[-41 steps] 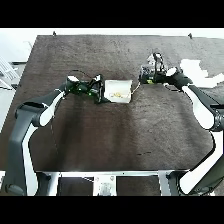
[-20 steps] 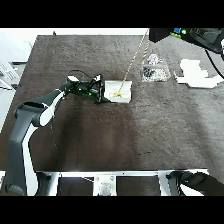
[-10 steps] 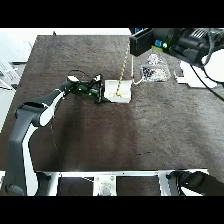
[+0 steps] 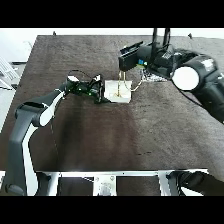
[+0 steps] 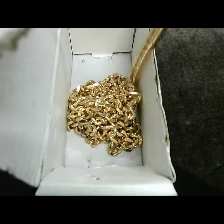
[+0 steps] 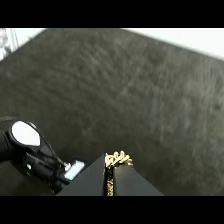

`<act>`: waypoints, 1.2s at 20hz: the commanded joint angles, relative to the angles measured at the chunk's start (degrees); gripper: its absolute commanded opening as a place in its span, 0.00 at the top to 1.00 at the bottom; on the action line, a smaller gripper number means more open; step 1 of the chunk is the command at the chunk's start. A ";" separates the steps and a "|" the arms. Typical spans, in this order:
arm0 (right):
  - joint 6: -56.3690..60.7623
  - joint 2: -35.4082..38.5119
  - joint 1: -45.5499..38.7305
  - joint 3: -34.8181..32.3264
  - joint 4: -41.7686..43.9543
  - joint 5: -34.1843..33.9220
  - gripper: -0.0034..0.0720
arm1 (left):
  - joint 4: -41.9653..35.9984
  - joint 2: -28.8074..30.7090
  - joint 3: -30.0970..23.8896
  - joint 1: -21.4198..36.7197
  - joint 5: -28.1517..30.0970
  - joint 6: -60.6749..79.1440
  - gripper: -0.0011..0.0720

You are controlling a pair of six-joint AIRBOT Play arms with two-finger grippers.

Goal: Fold the box and place the chain.

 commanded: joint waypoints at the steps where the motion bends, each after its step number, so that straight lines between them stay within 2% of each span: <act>1: 1.84 -3.93 0.00 -1.53 0.00 -0.61 0.95 | 0.02 0.00 0.00 0.04 0.00 0.02 0.48; 9: 8.35 -16.37 -0.48 -8.66 0.20 -5.84 0.95 | 0.02 0.00 0.00 0.04 -0.02 0.02 0.48; 13: 9.11 -22.45 -1.68 -9.66 0.17 -6.97 0.95 | 0.02 0.00 0.00 0.04 -0.02 0.02 0.48; 14: 9.14 -22.80 -2.60 -9.66 0.20 -6.95 0.85 | 0.02 0.00 0.00 0.04 -0.02 0.02 0.48; 15: 9.14 -22.62 -3.76 -9.55 0.20 -6.93 0.65 | 0.02 0.00 0.00 0.04 -0.02 0.02 0.48; 16: 9.14 -22.10 -4.94 -9.31 0.20 -6.78 0.53 | 0.02 0.00 0.00 0.07 -0.02 0.02 0.48; 20: 8.85 -15.98 -9.90 -9.35 -0.13 -4.17 0.53 | 0.02 0.00 0.00 0.04 -0.02 0.02 0.48; 21: 8.87 -14.78 -11.89 -9.35 -0.24 -3.21 0.47 | 0.02 0.00 0.00 0.04 0.00 0.02 0.48; 22: 8.90 -14.47 -14.27 -9.35 -0.22 -2.91 0.28 | 0.02 0.00 0.00 0.04 0.00 0.04 0.48; 24: 8.85 -16.00 -19.10 -9.35 0.02 -3.04 0.25 | 0.02 0.00 0.00 0.04 0.02 0.04 0.48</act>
